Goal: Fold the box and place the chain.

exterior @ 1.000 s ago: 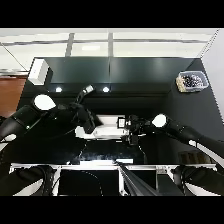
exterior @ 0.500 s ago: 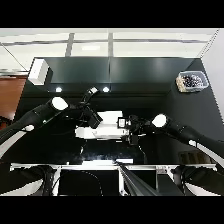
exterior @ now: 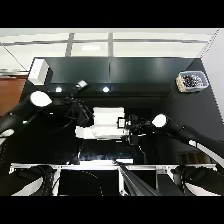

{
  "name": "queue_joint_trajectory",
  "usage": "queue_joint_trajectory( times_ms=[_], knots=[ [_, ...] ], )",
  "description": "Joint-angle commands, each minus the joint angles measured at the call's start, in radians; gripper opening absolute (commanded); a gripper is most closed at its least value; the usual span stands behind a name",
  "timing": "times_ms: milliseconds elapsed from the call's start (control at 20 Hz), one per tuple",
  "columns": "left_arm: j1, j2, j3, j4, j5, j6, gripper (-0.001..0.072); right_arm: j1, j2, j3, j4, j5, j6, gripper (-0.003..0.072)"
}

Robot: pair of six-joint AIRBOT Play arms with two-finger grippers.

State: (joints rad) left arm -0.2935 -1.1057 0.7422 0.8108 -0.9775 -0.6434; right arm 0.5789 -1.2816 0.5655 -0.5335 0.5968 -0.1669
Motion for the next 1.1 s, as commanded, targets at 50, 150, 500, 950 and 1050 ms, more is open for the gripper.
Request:
queue_joint_trajectory(
  times_ms=[50, 150, 500, 950, 1050],
  knots=[
    [0.113, 0.129, -0.106, -0.051, -0.159, 0.198, 0.0042, 0.001, -0.001, -0.001, 0.000, 0.000, 0.001, 0.0245],
    [0.112, 0.130, -0.175, -0.046, -0.129, 0.352, 0.0590, 0.001, -0.001, 0.000, 0.000, 0.000, 0.001, 0.0245],
    [0.067, 0.122, -0.253, -0.026, 0.013, 0.699, 0.0682, 0.001, -0.001, 0.000, 0.000, 0.000, 0.001, 0.0245],
    [-0.121, 0.037, -0.253, 0.043, 0.162, 0.714, 0.0423, 0.001, -0.001, 0.000, 0.000, 0.000, 0.001, 0.0245],
    [-0.132, 0.037, -0.252, 0.039, 0.163, 0.714, 0.0262, 0.001, -0.001, -0.001, 0.000, 0.000, 0.001, 0.0245]
  ],
)
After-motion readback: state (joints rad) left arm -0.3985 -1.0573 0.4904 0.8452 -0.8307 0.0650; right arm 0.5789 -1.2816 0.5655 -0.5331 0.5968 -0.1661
